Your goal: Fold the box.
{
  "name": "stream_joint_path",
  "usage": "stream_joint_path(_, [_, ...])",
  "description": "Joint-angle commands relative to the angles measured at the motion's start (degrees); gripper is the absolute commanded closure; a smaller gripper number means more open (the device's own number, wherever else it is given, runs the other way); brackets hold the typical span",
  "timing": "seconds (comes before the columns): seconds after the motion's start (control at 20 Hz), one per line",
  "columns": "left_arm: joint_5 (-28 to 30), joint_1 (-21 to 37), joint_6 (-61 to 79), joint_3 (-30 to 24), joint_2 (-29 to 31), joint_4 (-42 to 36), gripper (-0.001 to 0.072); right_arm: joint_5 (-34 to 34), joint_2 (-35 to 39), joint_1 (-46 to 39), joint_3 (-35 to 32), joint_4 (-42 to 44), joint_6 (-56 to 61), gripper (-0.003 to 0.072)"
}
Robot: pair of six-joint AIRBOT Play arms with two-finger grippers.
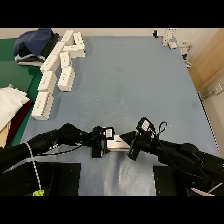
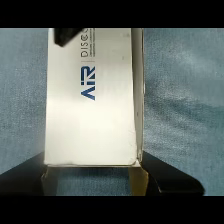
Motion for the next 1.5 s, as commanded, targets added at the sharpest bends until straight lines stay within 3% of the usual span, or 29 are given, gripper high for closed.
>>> stream_joint_path(0.0, [0.00,0.00,-0.02,0.04,0.02,0.00,0.0233,-6.54,-1.81,-5.16,6.93,-8.44,0.02,0.0683])
stream_joint_path(0.2, [0.00,0.00,-0.02,0.04,0.02,0.00,0.0233,-21.70,-9.29,-15.98,20.46,-15.96,3.48,0.0683])
stream_joint_path(0.55, [0.00,0.00,-0.02,0.04,0.02,0.00,0.0232,-54.27,-27.89,-30.77,46.25,-39.30,35.21,0.0683])
stream_joint_path(0.7, [0.00,0.00,-0.02,0.04,0.02,0.00,0.0233,-62.12,-34.32,-35.21,51.49,-39.74,42.01,0.0683])
stream_joint_path(0.9, [0.00,0.00,-0.02,0.04,0.02,0.00,0.0233,-65.40,-38.97,-37.59,52.59,-39.17,46.69,0.0671])
stream_joint_path(1.45, [0.07,0.02,-3.17,0.39,0.04,-1.46,0.0232,-65.29,-39.21,-37.57,52.54,-38.93,46.64,0.0671])
